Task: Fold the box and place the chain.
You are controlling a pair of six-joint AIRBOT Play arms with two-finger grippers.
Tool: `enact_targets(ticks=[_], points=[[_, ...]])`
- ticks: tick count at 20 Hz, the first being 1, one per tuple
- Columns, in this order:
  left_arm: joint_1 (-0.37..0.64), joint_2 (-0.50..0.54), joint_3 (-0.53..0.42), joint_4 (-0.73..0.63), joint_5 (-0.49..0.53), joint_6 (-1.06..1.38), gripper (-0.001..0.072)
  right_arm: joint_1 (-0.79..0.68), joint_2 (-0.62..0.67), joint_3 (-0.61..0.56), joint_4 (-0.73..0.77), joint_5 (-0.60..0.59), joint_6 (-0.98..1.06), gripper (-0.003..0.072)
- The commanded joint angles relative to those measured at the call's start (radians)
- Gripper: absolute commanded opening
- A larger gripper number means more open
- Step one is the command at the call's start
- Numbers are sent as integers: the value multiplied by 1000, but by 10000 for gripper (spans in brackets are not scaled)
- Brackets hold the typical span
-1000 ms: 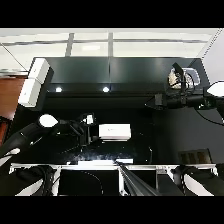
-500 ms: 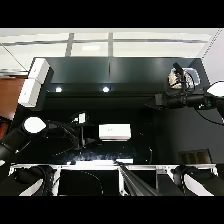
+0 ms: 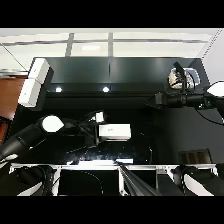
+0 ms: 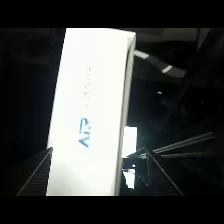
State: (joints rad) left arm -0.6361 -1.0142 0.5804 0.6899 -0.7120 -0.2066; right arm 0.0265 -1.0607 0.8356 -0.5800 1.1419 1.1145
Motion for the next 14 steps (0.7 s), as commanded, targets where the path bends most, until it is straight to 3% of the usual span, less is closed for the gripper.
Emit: enact_targets(ticks=[1,6,14], points=[[-67,-106,83,7,69,-7,705,0,0,1,0,-34,0,46],[-99,-204,137,6,63,-27,706,0,0,1,0,-35,0,47],[-98,-217,138,25,19,-41,707,0,0,1,0,-40,0,47]])
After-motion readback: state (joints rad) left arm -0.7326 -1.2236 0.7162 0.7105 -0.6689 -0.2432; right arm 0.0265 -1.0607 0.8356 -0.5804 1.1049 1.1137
